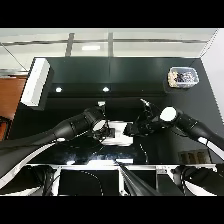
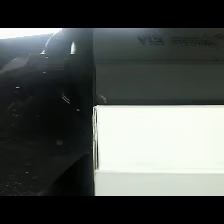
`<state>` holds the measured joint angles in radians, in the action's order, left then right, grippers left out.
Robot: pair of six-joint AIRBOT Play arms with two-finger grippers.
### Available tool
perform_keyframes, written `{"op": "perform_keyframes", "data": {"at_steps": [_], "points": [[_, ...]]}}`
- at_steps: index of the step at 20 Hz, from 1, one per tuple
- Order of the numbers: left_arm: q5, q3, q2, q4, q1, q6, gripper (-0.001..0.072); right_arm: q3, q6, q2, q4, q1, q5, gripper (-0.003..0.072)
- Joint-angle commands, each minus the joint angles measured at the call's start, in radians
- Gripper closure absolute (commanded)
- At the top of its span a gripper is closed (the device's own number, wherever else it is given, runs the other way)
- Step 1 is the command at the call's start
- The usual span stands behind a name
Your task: Fold the box and place the chain.
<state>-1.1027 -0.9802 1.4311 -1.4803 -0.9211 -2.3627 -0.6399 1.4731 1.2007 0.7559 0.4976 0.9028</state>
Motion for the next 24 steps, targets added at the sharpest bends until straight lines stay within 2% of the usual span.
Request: {"op": "perform_keyframes", "data": {"at_steps": [1,3,4,5,11,14,18,20,24], "points": [[-0.003,0.000,0.000,-0.003,0.000,-0.001,0.0684,-0.052,0.277,0.001,0.247,0.093,-0.008,0.0127],[-0.003,0.000,0.000,-0.003,0.000,-0.001,0.0684,-0.079,0.377,0.001,0.333,0.145,0.003,0.0129],[-0.003,0.000,0.000,-0.003,0.000,-0.001,0.0684,-0.087,0.395,0.001,0.368,0.168,0.010,0.0240],[-0.008,0.000,0.000,0.000,0.000,-0.001,0.0684,-0.090,0.411,0.001,0.393,0.189,0.027,0.0264],[-0.005,0.000,0.000,0.000,0.000,-0.001,0.0684,-0.098,0.632,0.001,0.493,0.296,0.072,0.0266],[-0.005,0.000,0.000,0.000,0.000,-0.001,0.0684,-0.101,0.730,0.002,0.505,0.309,0.082,0.0303],[-0.005,0.000,0.000,0.000,0.000,-0.001,0.0684,-0.166,0.763,0.027,0.543,0.316,0.085,0.0304],[-0.005,0.000,0.000,0.000,0.000,-0.001,0.0684,-0.202,0.779,0.060,0.587,0.322,0.125,0.0304],[-0.005,0.000,0.000,0.000,0.000,-0.001,0.0684,-0.208,0.801,0.110,0.589,0.346,0.148,0.0305]]}}
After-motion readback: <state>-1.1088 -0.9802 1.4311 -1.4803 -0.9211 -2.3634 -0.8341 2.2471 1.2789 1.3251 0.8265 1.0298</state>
